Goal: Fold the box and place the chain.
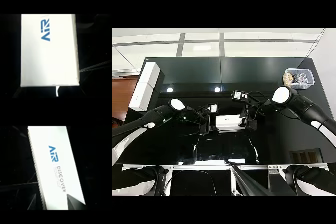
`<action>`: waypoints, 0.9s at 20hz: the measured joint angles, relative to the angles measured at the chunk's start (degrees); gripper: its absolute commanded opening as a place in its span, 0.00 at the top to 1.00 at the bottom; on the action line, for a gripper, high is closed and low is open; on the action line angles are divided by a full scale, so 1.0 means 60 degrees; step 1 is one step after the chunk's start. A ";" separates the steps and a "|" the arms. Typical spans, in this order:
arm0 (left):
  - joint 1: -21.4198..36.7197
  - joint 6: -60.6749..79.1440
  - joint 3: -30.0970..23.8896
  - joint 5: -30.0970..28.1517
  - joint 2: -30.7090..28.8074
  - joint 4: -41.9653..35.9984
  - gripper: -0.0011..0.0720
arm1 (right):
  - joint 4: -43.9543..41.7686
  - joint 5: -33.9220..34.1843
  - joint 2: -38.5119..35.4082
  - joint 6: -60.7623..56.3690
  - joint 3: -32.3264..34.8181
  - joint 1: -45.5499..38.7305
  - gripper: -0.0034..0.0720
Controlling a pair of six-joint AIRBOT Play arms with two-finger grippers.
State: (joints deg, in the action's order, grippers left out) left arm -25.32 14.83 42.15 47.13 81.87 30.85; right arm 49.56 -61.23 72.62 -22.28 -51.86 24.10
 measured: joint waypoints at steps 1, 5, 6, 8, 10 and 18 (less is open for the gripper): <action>0.0000 0.0000 0.0000 0.0000 0.0000 0.0000 0.45 | 0.0004 0.0015 0.0000 -0.0033 0.0000 0.0000 0.47; 0.0000 0.0000 0.0000 -0.0004 0.0000 -0.0004 0.45 | 0.0000 0.0000 0.0076 -0.0117 0.0004 0.0000 0.47; 0.0000 -0.0004 0.0000 -0.0004 0.0000 0.0000 0.45 | -0.0004 -0.0004 0.0102 -0.0124 0.0000 0.0007 0.47; 0.0000 -0.0004 0.0000 -0.0004 0.0000 0.0000 0.45 | -0.0007 -0.0007 0.0131 -0.0229 0.0004 0.0007 0.47; 0.0000 -0.0011 0.0000 -0.0007 0.0000 -0.0004 0.45 | -0.0004 -0.0127 0.0102 -0.0568 -0.0033 -0.0011 0.47; 0.0000 -0.0025 0.0000 -0.0044 0.0000 -0.0015 0.45 | -0.0452 -0.2386 -0.0688 -0.4481 0.0153 -0.1723 0.94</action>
